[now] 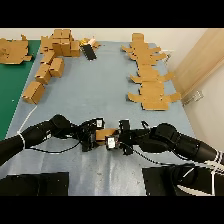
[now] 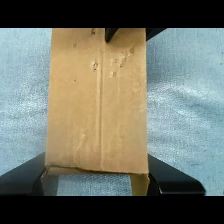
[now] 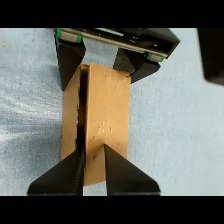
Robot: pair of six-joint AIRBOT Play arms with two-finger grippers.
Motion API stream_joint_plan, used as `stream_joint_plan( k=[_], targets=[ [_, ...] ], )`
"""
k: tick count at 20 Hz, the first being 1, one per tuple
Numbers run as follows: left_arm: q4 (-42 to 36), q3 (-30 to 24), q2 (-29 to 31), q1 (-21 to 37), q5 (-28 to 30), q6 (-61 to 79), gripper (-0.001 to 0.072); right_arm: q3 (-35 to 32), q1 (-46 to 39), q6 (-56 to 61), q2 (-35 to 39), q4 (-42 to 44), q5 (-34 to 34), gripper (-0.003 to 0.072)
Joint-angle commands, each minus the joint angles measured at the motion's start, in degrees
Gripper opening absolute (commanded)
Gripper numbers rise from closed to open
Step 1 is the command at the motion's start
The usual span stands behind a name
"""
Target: Fold the box.
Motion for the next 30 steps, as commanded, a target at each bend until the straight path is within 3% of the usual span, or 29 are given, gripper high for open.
stream_joint_plan(
  k=[1,4,6,14,15,16,22,26,27,28,29,30],
  targets=[
    [0.0,0.0,0.0,0.0,0.0,0.1,0.0428,0.1,0.0,0.5,0.0,-0.1,-0.9,0.0162],
    [0.0,0.0,0.1,0.0,0.0,0.1,0.0427,0.1,0.0,0.5,-0.1,-0.1,-1.4,0.0167],
    [0.0,0.0,0.0,0.0,0.0,0.1,0.0428,0.1,0.0,0.4,-0.1,-0.1,-1.7,0.0250],
    [0.0,0.0,0.0,0.0,0.0,0.1,0.0427,0.2,0.0,0.5,0.7,-0.3,-2.6,0.0252],
    [0.0,0.0,0.0,0.0,0.0,0.1,0.0428,0.2,0.0,0.5,1.0,-0.5,-2.5,0.0381],
    [0.0,0.0,0.0,0.0,0.0,0.1,0.0428,0.2,0.0,0.5,1.2,-0.7,-2.5,0.0443],
    [0.0,0.0,0.0,0.0,0.0,0.1,0.0427,0.2,0.0,2.3,1.7,-0.4,-2.6,0.0443],
    [0.0,0.0,0.0,0.0,0.0,0.1,0.0428,0.2,0.0,16.0,5.9,8.0,-5.6,0.0439],
    [0.0,0.0,0.0,0.0,0.0,0.1,0.0428,0.2,0.0,22.2,7.5,10.7,-7.3,0.0356],
    [0.0,0.0,0.0,0.0,0.0,0.1,0.0427,0.2,0.0,29.2,9.0,13.0,-8.8,0.0191],
    [0.0,0.0,0.0,0.0,0.0,0.1,0.0427,0.1,0.0,37.0,10.2,15.2,-9.9,0.0076],
    [0.0,0.0,0.0,0.0,0.0,0.1,0.0428,-0.2,0.0,46.2,10.9,17.1,-10.0,0.0006]
  ],
)
